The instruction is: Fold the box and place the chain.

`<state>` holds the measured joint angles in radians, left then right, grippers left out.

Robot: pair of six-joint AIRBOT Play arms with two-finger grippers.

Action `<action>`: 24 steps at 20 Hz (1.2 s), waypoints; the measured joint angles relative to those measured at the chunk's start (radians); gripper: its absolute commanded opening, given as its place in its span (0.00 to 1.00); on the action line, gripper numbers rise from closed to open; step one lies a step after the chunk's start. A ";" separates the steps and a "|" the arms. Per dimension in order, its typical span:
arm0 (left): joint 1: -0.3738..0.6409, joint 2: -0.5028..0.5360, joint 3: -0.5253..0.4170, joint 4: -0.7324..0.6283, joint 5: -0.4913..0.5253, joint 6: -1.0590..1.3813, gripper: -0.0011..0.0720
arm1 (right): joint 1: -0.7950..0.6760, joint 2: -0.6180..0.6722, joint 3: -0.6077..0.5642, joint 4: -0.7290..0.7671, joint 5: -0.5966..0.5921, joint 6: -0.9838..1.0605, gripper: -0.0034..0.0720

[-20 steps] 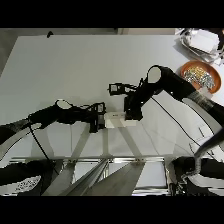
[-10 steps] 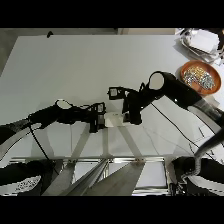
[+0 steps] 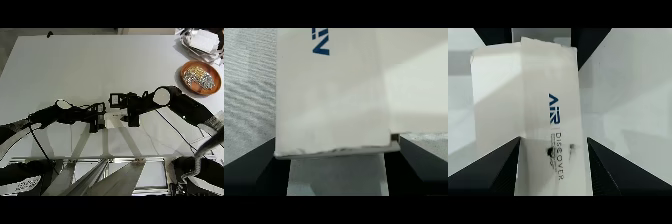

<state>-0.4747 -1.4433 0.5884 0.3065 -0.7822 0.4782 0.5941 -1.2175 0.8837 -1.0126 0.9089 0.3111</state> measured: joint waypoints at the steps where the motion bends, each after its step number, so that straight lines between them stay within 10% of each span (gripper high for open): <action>1: 0.000 0.000 0.000 0.000 0.000 0.000 0.30 | 0.001 0.001 -0.003 -0.009 0.005 0.001 0.67; 24: 0.000 0.000 0.000 0.000 0.000 0.000 0.30 | 0.041 0.005 -0.072 -0.047 0.014 -0.005 0.57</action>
